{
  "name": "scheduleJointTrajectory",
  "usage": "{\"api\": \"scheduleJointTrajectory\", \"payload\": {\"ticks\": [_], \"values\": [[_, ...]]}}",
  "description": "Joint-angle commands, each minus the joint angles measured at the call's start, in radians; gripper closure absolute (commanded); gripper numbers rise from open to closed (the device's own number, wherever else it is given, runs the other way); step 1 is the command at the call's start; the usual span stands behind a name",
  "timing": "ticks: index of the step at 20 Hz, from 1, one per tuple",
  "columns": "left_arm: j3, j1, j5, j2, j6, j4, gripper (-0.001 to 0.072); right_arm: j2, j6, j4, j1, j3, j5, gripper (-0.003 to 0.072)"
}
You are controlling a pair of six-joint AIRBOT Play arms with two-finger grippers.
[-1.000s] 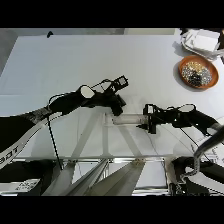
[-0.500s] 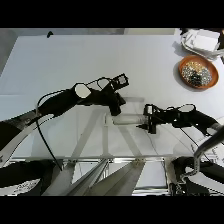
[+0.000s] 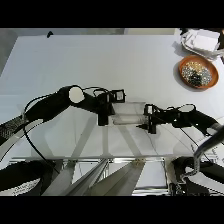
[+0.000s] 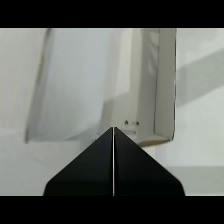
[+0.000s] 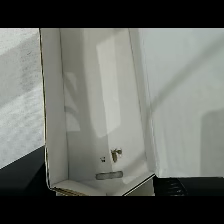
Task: Fold the box and place the chain.
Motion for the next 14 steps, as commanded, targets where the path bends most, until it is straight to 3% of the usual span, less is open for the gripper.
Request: {"api": "scheduleJointTrajectory", "payload": {"ticks": [1,5,12,13,14], "values": [[-0.082,0.003,0.038,0.005,0.034,0.018,0.0709,0.001,0.0,0.001,0.0,0.0,0.001,0.027],[-0.149,0.029,0.045,0.005,0.091,0.019,0.0707,0.001,0.0,0.001,0.0,0.0,0.001,0.027],[-0.151,0.053,0.045,0.005,0.162,0.03,0.0697,0.001,0.0,0.001,0.0,0.0,0.001,0.027],[-0.151,0.053,0.052,0.005,0.162,0.03,0.0683,0.001,0.0,0.001,0.0,0.0,0.001,0.027],[-0.151,0.053,0.066,0.005,0.175,0.03,0.0588,0.001,0.0,0.001,0.0,0.0,0.001,0.027]]}}
